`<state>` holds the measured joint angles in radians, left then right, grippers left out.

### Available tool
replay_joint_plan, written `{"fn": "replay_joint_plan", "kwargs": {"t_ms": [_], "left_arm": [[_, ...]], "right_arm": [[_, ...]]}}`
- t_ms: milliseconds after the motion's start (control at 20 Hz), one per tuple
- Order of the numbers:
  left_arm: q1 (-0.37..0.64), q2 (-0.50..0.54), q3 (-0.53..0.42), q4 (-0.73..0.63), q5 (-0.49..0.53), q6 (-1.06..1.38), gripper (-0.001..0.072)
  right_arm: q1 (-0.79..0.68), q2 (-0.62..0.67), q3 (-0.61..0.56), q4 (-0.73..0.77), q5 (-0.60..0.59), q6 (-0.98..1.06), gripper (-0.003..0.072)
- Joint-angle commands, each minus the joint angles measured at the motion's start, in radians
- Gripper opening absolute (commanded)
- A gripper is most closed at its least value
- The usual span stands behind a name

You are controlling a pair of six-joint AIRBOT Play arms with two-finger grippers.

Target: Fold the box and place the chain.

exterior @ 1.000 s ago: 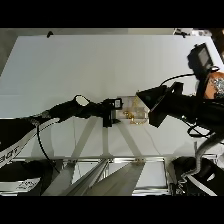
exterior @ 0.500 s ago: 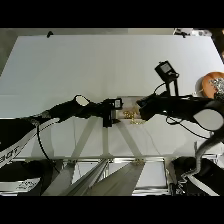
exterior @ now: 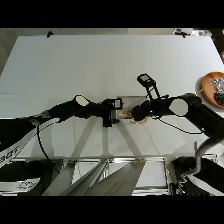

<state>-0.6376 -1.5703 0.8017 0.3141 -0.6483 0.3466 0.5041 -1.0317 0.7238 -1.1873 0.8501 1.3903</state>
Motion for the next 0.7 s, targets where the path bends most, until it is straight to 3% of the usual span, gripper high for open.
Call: {"fn": "replay_joint_plan", "kwargs": {"t_ms": [0, 200, 350, 400, 500, 650], "left_arm": [[0.0, 0.001, 0.0, 0.0, 0.0, 0.0, 0.0497], [0.0, 0.001, 0.0, 0.0, 0.0, 0.0, 0.0497], [0.0, 0.001, 0.0, 0.0, 0.0, 0.0, 0.0497], [0.0, 0.001, 0.0, 0.0, 0.0, 0.0, 0.0497], [0.0, 0.001, 0.0, 0.0, 0.0, 0.0, 0.0497], [0.0, 0.001, 0.0, 0.0, 0.0, 0.0, 0.0497]], "right_arm": [[-0.036, 0.0, 0.0, -0.032, 0.026, -0.002, 0.0321], [-0.16, 0.137, -0.001, -0.066, 0.074, -0.003, 0.0321], [-0.332, 0.2, -0.001, -0.183, 0.107, -0.002, 0.0322], [-0.396, 0.19, -0.001, -0.232, 0.122, 0.001, 0.0343], [-0.481, 0.138, -0.001, -0.321, 0.141, 0.032, 0.0469], [-0.5, 0.016, 0.0, -0.358, 0.068, 0.054, 0.0469]]}}
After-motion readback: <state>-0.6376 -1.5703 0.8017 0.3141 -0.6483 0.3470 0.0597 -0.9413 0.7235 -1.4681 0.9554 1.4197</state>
